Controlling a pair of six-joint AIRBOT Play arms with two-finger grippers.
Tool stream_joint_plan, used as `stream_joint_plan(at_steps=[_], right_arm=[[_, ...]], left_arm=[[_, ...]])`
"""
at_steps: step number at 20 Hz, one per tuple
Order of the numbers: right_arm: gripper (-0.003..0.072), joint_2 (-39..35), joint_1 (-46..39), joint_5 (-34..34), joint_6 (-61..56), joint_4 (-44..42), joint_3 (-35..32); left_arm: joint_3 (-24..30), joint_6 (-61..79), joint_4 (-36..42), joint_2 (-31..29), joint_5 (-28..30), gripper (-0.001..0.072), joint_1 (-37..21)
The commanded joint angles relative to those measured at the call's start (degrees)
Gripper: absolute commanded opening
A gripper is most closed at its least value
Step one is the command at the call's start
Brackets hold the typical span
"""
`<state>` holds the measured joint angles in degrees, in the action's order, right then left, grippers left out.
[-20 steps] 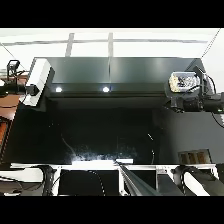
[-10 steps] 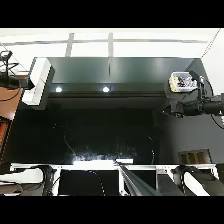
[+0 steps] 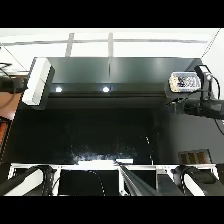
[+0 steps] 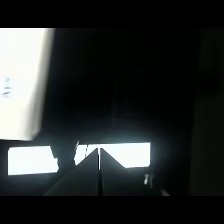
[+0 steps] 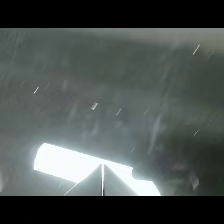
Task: Fold the box and place the chain.
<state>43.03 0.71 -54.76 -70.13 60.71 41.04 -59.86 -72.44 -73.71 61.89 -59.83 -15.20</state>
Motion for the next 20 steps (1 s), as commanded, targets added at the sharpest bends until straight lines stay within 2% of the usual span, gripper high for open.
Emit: stream_joint_plan(at_steps=[1, 3, 6, 10, 20], right_arm=[[0.0012, -2.10, 2.49, 15.98, -1.70, 2.97, -6.93], [0.0015, -2.08, 2.45, 21.46, -1.70, 5.49, -9.55], [0.0018, -2.10, 2.47, 21.55, -1.68, 7.15, -9.64], [0.0018, -2.10, 2.51, 21.46, -1.66, 7.04, -9.64], [0.0018, -2.10, 2.51, 21.46, -1.66, 7.04, -9.64]], left_arm=[[19.06, -1.44, 3.69, -15.34, 15.58, 0.0022, 9.73], [29.18, -1.49, 3.93, -23.21, 21.09, 0.0025, 14.62], [35.80, -1.51, 3.74, -29.92, 21.05, 0.0025, 16.28], [36.61, -1.49, 4.33, -31.10, 17.25, 0.0026, 16.33], [36.61, -1.49, 4.33, -31.10, 17.38, 0.0026, 16.33]])
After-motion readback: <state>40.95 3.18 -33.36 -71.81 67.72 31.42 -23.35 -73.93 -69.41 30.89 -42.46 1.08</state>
